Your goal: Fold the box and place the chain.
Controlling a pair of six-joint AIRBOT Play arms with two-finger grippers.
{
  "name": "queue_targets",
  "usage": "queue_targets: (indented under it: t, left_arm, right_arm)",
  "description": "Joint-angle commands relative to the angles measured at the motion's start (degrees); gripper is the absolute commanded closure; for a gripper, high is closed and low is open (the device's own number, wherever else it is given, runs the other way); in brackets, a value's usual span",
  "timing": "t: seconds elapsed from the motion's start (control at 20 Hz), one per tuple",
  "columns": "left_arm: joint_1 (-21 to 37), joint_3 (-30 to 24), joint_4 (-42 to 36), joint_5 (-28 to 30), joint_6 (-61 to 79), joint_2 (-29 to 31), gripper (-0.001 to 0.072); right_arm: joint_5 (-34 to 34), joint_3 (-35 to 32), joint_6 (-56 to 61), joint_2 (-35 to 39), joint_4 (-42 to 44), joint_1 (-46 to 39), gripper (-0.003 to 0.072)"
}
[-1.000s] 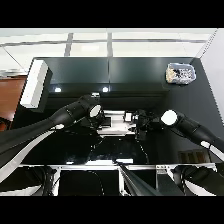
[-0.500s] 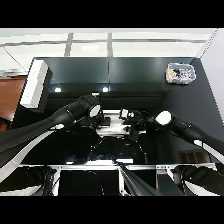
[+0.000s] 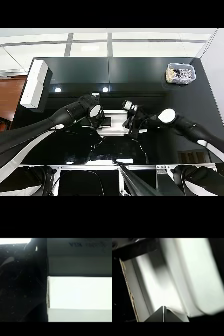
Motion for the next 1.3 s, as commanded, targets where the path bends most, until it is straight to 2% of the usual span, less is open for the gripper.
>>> queue_targets:
  t: [0.0,0.1,0.15,0.3,0.4,0.5,0.55,0.7,0.9,1.1,1.15,1.2,1.25]
  left_arm:
    - [0.0,0.0,0.2,-0.2,0.1,0.0,0.0683]
    - [0.0,0.0,0.2,-0.2,0.1,0.0,0.0682]
    - [0.0,0.0,0.2,-0.2,0.1,0.0,0.0682]
    - [0.0,0.0,0.2,-0.2,0.1,0.0,0.0682]
    - [0.0,0.0,0.2,-0.2,0.1,0.0,0.0682]
    - [0.0,0.0,0.2,-0.2,0.1,0.0,0.0682]
    - [0.0,0.0,0.2,-0.2,0.1,0.0,0.0682]
    - [0.0,0.0,0.2,-0.2,0.1,0.0,0.0682]
    - [0.0,0.0,0.2,-0.2,0.1,0.0,0.0682]
    - [0.0,0.0,0.2,-0.2,0.1,0.0,0.0682]
    - [0.0,0.0,0.2,-0.2,0.1,0.0,0.0682]
    - [0.0,0.0,0.2,-0.2,0.1,0.0,0.0682]
    - [0.0,0.0,0.2,-0.2,0.1,0.0,0.0682]
  right_arm:
    - [16.9,4.1,30.9,5.9,-12.2,-8.1,0.0672]
    - [25.5,5.6,44.8,9.1,-22.2,-17.5,0.0673]
    - [27.7,5.4,50.1,9.6,-25.3,-22.9,0.0672]
    - [23.4,1.0,63.6,9.4,-26.5,-34.9,0.0673]
    - [21.3,-3.0,66.8,8.1,-25.7,-37.7,0.0672]
    - [19.7,-6.7,65.0,5.2,-17.9,-37.2,0.0672]
    - [18.7,-8.3,60.4,3.3,-11.1,-36.1,0.0672]
    - [17.5,-9.2,50.4,-2.6,2.2,-31.1,0.0672]
    - [12.5,-8.9,47.9,-5.2,3.8,-23.3,0.0673]
    - [17.3,-5.6,44.5,-5.2,4.2,-21.1,0.0668]
    - [19.1,-4.3,44.3,-5.2,4.1,-21.1,0.0471]
    - [20.6,-3.1,44.1,-5.2,4.1,-21.1,0.0231]
    - [22.4,-1.8,43.1,-5.2,4.2,-21.0,0.0199]
